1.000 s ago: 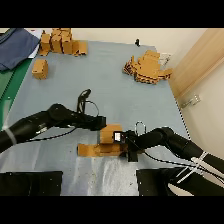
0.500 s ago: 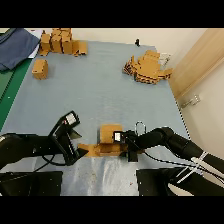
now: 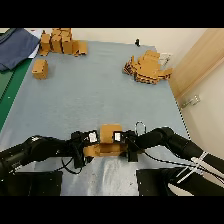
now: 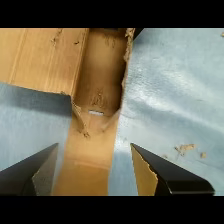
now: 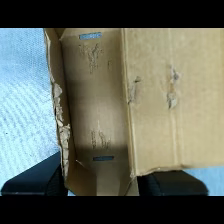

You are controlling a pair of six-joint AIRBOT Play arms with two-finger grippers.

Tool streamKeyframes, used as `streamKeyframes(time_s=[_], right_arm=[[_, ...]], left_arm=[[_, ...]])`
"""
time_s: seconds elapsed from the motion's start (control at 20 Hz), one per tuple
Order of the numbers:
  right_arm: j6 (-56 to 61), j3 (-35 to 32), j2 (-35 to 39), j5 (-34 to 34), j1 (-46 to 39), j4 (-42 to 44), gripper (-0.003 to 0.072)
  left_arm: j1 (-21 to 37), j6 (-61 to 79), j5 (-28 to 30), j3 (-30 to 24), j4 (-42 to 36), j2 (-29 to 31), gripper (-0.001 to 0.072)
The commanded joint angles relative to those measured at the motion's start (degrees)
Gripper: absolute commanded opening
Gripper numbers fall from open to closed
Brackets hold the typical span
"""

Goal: Fold the box.

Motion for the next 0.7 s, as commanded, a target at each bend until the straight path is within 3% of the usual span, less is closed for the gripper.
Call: streamKeyframes(time_s=[0.0,0.2,0.3,0.35,0.45,0.65], right_arm=[[0.02,-0.02,0.02,0.02,0.04,0.02,0.0465],[0.02,-0.02,0.02,0.02,0.04,0.02,0.0465],[0.02,-0.02,0.02,0.02,0.04,0.02,0.0465],[0.02,-0.02,0.02,0.02,0.04,0.02,0.0465],[0.02,-0.02,0.02,0.02,0.04,0.02,0.0465],[0.02,-0.02,0.02,0.02,0.04,0.02,0.0465]], left_arm=[[-1.01,6.80,3.17,1.88,-2.64,-6.43,0.0690],[-1.05,9.22,3.30,3.52,-3.02,-10.03,0.0687],[-1.05,9.44,3.21,3.98,-3.43,-10.64,0.0517],[-1.05,9.46,3.15,4.02,-3.43,-10.64,0.0507],[-1.05,9.46,2.95,4.02,-3.43,-10.75,0.0282],[-1.07,9.60,2.89,4.20,-4.94,-11.69,0.0285]])
